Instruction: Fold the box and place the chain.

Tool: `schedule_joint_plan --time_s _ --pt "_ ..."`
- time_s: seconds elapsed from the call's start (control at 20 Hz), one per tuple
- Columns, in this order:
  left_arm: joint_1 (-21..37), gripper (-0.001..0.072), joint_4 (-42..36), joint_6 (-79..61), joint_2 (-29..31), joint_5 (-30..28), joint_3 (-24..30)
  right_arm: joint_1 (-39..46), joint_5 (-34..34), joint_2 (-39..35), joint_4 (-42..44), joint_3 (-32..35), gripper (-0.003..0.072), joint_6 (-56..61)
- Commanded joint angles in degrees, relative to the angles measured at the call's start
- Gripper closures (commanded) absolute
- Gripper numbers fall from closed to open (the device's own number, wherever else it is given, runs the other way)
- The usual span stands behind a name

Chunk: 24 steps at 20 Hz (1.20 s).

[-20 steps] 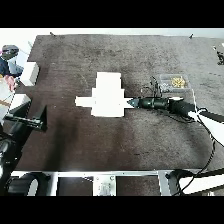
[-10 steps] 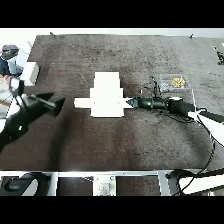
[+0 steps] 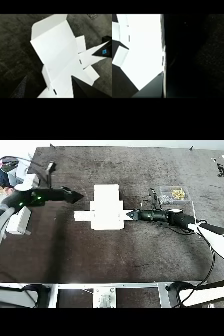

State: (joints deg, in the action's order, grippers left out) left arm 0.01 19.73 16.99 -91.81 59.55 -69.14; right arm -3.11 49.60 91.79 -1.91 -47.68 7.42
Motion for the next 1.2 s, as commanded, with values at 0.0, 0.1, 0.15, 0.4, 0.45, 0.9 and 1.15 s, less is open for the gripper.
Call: schedule_joint_plan --time_s 0.0,0.1,0.15,0.4,0.45,0.9,1.15 --pt "-2.69 0.0098 9.07 9.09 -13.55 8.37 -16.74 -0.02 -1.46 0.04 -0.46 -0.04 0.068 -0.37" --pt "-4.66 0.0098 11.69 12.52 -18.21 10.25 -23.98 -0.04 -1.46 0.04 -0.68 -0.04 0.068 -0.37" --pt "-5.16 0.0098 12.04 13.62 -20.17 11.32 -26.75 -0.02 -1.49 0.04 -0.87 -0.04 0.068 -0.37" --pt "-7.26 0.0098 12.74 14.25 -27.98 15.28 -35.6 -0.02 -1.51 0.04 -1.36 -0.04 0.0679 -0.37" --pt "-7.37 0.0098 13.0 14.32 -28.57 14.86 -36.11 -0.02 -1.51 0.04 -1.51 -0.04 0.0679 -0.37" --pt "-7.34 0.0163 7.21 11.47 -32.33 24.94 -36.68 -0.02 -1.49 0.02 -3.1 -0.04 0.0679 -0.35" --pt "-7.37 0.0234 7.3 11.02 -32.92 25.9 -36.68 -0.04 -1.68 0.02 -3.45 -0.04 0.0679 -0.37"
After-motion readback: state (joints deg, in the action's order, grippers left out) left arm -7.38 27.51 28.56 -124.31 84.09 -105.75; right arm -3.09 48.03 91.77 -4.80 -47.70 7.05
